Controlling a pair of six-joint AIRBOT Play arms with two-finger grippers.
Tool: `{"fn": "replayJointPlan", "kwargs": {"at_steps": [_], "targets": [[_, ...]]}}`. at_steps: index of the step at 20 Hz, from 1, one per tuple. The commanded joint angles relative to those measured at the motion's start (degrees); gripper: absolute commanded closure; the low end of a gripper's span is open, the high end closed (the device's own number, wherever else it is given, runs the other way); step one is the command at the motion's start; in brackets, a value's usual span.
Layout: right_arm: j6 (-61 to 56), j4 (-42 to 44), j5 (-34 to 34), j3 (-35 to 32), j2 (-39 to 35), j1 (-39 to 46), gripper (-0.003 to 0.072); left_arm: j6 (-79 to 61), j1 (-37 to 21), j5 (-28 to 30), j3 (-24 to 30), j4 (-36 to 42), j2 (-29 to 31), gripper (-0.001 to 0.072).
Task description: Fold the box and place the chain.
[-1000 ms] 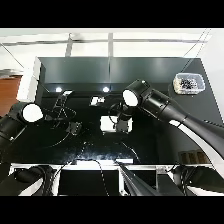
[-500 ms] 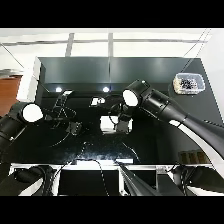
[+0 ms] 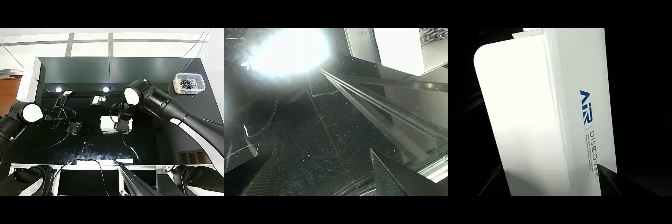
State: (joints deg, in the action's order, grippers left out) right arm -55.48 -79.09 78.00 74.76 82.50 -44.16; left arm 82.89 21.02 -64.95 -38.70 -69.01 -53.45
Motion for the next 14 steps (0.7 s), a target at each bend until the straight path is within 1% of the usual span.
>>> {"fn": "replayJointPlan", "kwargs": {"at_steps": [1, 7, 12, 14], "targets": [[0.0, 1.03, -0.35, -0.02, 0.74, 2.29, -0.0016, 0.0, -0.07, 0.02, 0.02, -0.02, 0.04, 0.0011], [2.01, 0.94, -4.2, -0.02, 3.02, 3.08, -0.0016, 0.0, -0.07, 0.04, 0.04, -0.02, 0.04, 0.0011], [2.38, 0.83, -4.59, -0.02, 4.02, 3.08, -0.0016, 0.0, -0.07, 0.42, 0.07, -0.17, 0.02, 0.0011], [2.36, 0.87, -3.65, 0.33, 3.76, 3.08, -0.0016, 0.0, -0.07, 0.42, 0.07, -0.22, 0.02, 0.0011]]}}
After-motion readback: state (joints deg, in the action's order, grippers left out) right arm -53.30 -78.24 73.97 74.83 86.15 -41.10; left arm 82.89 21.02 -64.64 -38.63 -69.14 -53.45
